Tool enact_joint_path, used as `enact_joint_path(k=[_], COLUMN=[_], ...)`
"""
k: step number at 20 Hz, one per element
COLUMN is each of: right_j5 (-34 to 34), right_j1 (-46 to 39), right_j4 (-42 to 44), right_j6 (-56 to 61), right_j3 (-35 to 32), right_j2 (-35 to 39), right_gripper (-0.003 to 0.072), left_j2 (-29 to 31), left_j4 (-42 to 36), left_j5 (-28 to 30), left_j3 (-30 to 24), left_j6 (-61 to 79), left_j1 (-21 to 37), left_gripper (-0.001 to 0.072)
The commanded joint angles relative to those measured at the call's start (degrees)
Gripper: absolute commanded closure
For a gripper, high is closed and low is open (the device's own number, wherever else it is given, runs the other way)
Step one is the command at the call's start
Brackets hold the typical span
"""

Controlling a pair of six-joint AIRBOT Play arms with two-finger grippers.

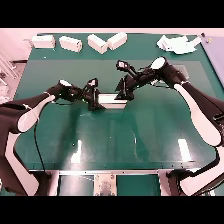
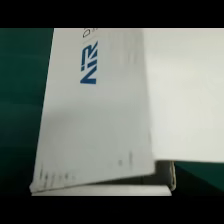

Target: Fold the box and place the chain.

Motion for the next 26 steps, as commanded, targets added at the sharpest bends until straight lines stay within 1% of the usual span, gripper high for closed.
enact_joint_path(k=[1,7,10,11,13,15,16,17,18,19,20,21,24,26], right_j5=[0.48,0.63,4.76,6.01,8.00,8.35,8.52,8.50,8.39,7.72,6.62,4.98,4.24,4.57], right_j1=[0.02,0.07,0.07,0.07,0.07,0.07,0.09,0.35,0.61,0.87,1.11,1.14,1.16,1.27], right_j4=[-0.42,-1.92,-1.90,-1.90,-1.62,-1.36,-1.27,-1.31,-1.29,-1.44,-1.53,-1.79,-2.21,-3.08], right_j6=[-0.76,-0.46,-0.31,-0.35,-0.72,-0.70,-0.72,-0.72,-0.72,-0.70,-0.74,-0.66,0.17,0.15], right_j3=[1.16,3.08,3.13,3.13,3.15,3.13,3.13,3.13,3.13,3.13,3.13,3.13,3.13,3.13], right_j2=[-1.22,-1.57,-1.68,-1.68,-1.68,-1.68,-1.68,-1.70,-1.70,-1.70,-1.81,-1.97,-2.32,-2.32], right_gripper=[0.0114,0.0114,0.0115,0.0165,0.0227,0.0276,0.0280,0.0327,0.0344,0.0344,0.0413,0.0443,0.0401,0.0403], left_j2=[0.00,0.00,0.00,0.00,0.00,0.00,0.00,0.00,0.00,0.00,0.00,0.00,0.00,0.00], left_j4=[0.02,0.02,0.02,0.02,0.02,0.02,0.02,0.02,0.02,0.02,0.02,0.02,0.02,0.02], left_j5=[0.02,0.02,0.02,0.02,0.02,0.02,0.02,0.00,0.02,0.02,0.02,0.02,0.02,0.02], left_j3=[0.04,0.04,0.04,0.04,0.04,0.04,0.04,0.04,0.04,0.04,0.04,0.04,0.04,0.04], left_j6=[0.02,0.02,0.02,0.02,0.00,0.02,0.02,0.02,0.02,0.02,0.02,0.02,0.02,0.02], left_j1=[0.04,0.04,0.02,0.02,0.02,0.04,0.02,0.02,0.04,0.04,0.02,0.04,0.04,0.02], left_gripper=[0.0075,0.0075,0.0075,0.0075,0.0075,0.0075,0.0075,0.0075,0.0075,0.0075,0.0075,0.0075,0.0075,0.0075])
